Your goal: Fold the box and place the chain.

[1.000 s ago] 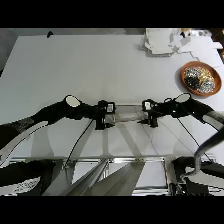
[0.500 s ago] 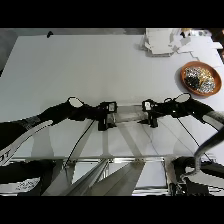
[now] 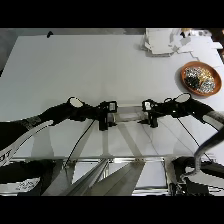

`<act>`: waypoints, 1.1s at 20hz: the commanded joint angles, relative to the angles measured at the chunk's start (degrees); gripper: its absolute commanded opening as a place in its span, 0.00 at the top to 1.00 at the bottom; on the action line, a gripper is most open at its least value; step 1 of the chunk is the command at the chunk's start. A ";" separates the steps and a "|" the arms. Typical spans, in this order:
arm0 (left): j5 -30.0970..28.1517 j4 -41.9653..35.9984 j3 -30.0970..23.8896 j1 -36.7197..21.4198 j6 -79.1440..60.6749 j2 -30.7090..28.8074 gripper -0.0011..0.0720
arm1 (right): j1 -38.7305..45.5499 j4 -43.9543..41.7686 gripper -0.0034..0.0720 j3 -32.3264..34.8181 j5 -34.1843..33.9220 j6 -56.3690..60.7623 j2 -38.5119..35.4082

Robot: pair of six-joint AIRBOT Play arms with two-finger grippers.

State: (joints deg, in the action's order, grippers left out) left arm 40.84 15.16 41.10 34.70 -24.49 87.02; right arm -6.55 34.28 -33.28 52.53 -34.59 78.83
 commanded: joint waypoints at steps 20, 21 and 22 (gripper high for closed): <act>0.11 -0.15 -0.02 0.02 0.33 0.04 0.64 | 0.00 -0.04 0.41 0.00 -0.11 0.04 -0.02; 0.11 -0.15 -0.02 0.04 0.33 0.04 0.64 | 0.00 -0.02 0.41 0.00 0.74 0.35 -0.02; 0.11 -0.15 -0.02 0.04 0.33 0.02 0.64 | 0.00 0.02 0.41 0.00 1.95 0.79 -0.04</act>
